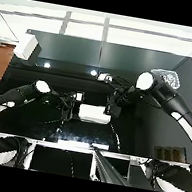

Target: Fold the box and place the chain.

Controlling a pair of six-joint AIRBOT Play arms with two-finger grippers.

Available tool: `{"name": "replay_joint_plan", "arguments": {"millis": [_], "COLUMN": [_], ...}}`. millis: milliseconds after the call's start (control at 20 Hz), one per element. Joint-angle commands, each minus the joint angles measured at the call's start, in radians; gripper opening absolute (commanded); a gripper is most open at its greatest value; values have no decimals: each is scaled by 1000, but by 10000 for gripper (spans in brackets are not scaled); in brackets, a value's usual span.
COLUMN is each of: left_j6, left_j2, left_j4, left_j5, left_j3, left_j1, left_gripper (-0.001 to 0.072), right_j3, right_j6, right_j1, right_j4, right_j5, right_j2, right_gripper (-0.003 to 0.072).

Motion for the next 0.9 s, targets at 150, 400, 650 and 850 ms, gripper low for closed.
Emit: {"name": "replay_joint_plan", "arguments": {"millis": [150,400,650,850], "left_j6": [3,3,3,3], "left_j2": [0,0,0,0], "left_j4": [2,2,2,2], "left_j5": [-1,-1,-1,-1], "left_j3": [0,0,0,0], "left_j1": [0,-1,-1,-3], "left_gripper": [387,387,387,387], "right_j3": [1,1,1,0], "right_j6": [4,4,38,52], "right_j1": [39,39,40,40], "right_j4": [-24,-22,-30,-30], "right_j5": [-21,-16,-18,-13], "right_j2": [1,1,1,0], "right_gripper": [346,345,345,345]}}
